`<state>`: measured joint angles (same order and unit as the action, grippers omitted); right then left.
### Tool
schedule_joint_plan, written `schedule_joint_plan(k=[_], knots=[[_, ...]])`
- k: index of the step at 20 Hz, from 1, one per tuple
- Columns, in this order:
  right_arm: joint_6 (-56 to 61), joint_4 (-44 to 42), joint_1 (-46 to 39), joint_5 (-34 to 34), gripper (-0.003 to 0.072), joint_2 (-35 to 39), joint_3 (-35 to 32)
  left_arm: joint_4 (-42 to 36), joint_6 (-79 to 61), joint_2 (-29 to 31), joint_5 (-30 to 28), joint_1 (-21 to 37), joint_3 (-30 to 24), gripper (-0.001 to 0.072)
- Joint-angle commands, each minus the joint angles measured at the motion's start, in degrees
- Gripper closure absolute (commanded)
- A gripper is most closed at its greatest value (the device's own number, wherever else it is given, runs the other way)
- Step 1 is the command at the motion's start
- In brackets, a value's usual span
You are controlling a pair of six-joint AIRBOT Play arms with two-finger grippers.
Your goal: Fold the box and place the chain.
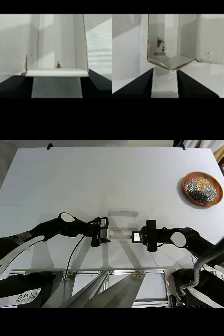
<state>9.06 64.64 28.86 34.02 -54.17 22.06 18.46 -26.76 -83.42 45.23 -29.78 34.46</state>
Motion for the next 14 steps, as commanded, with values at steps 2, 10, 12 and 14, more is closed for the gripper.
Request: schedule_joint_plan(k=[2, 10, 12, 14], knots=[[-4.44, -7.67, -1.51, -0.55, 0.0401, -0.72, -0.04, 0.00, 0.00, 0.04, -0.02, 0.04, -0.04, 0.0572], [-14.47, -16.65, -2.56, 0.02, 0.0477, -1.03, -0.04, 0.00, 0.00, 0.04, -0.02, 0.04, -0.04, 0.0572], [-18.73, -20.24, -2.56, 0.00, 0.0530, -1.09, -0.04, 0.00, 0.00, 0.04, -0.02, 0.04, -0.04, 0.0572], [-21.84, -24.57, -2.56, 0.28, 0.0530, -1.79, -0.04, 0.00, 0.02, 0.04, -0.02, 0.04, -0.04, 0.0572]])
